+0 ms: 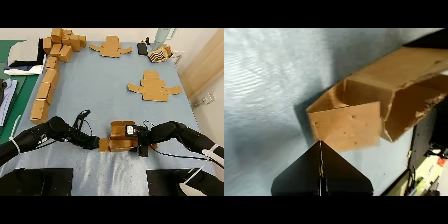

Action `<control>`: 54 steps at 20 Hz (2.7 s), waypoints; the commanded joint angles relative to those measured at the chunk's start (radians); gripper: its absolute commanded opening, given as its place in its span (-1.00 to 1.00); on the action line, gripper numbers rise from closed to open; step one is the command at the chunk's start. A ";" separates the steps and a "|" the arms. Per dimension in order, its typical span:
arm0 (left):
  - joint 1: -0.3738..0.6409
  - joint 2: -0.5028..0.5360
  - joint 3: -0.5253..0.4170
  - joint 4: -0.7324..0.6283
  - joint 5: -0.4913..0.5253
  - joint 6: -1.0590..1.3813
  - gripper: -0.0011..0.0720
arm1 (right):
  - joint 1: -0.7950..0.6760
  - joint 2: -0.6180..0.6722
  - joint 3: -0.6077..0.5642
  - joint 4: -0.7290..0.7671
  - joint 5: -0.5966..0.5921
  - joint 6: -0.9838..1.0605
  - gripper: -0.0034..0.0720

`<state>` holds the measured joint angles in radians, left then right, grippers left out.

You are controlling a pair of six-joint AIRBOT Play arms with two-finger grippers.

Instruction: Fold the box.

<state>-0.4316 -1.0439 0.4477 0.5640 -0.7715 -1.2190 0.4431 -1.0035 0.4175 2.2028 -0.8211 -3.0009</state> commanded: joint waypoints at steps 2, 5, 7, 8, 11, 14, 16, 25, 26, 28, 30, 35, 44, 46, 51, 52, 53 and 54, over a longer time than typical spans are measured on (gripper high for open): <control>-0.048 -0.001 0.002 -0.048 0.011 0.033 -0.94 | 0.001 0.001 0.001 0.000 0.000 0.000 0.64; -0.041 -0.001 0.021 -0.002 -0.019 0.028 -0.94 | 0.001 0.001 0.001 0.000 0.000 0.000 0.64; -0.010 0.000 0.035 0.098 -0.062 -0.037 -0.94 | 0.001 0.001 0.001 0.000 0.000 0.000 0.65; 0.013 0.008 0.037 0.146 -0.077 -0.075 -0.94 | 0.001 0.001 0.001 0.000 0.000 0.000 0.64; 0.083 0.048 0.037 0.253 -0.089 -0.183 -0.94 | 0.001 0.001 0.001 0.000 0.000 0.000 0.64; 0.064 0.029 0.037 0.246 -0.073 -0.188 -0.94 | 0.001 0.001 0.001 0.000 0.000 0.000 0.65; 0.032 -0.005 0.036 0.237 -0.047 -0.188 -0.94 | 0.001 0.001 0.001 0.000 0.000 0.000 0.64; -0.024 -0.039 0.035 0.184 0.028 -0.184 -0.94 | 0.001 0.001 0.001 0.000 0.000 0.000 0.64; -0.024 -0.039 0.035 0.184 0.029 -0.184 -0.94 | 0.001 0.001 0.001 0.000 0.000 0.000 0.64; -0.024 -0.041 0.035 0.192 0.029 -0.184 -0.94 | 0.001 0.001 0.001 0.000 0.000 0.000 0.65; -0.024 -0.041 0.035 0.199 0.029 -0.184 -0.94 | 0.001 0.001 0.001 0.000 0.000 0.000 0.64; -0.024 -0.041 0.035 0.197 0.035 -0.184 -0.94 | 0.001 0.001 0.001 0.000 0.000 0.000 0.64; -0.070 -0.041 0.035 0.191 0.051 -0.184 -0.94 | 0.001 0.001 0.001 0.000 0.000 0.000 0.64; -0.092 -0.041 0.037 0.190 0.083 -0.188 -0.94 | 0.001 0.001 0.001 0.000 0.000 0.000 0.64; -0.091 -0.039 0.062 0.176 0.047 -0.184 -0.94 | 0.001 0.001 0.001 0.000 0.000 0.000 0.64; -0.090 -0.035 0.075 0.177 0.037 -0.184 -0.94 | 0.001 0.001 0.001 0.000 0.000 0.000 0.64; -0.090 -0.029 0.088 0.177 0.035 -0.184 -0.94 | 0.001 0.001 0.001 0.000 0.000 0.000 0.65; -0.090 -0.026 0.102 0.177 0.034 -0.179 -0.94 | 0.001 0.001 0.001 0.000 0.000 0.000 0.64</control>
<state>-0.5205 -1.0779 0.5217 0.7418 -0.7242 -1.4036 0.4431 -1.0035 0.4175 2.2028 -0.8215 -3.0009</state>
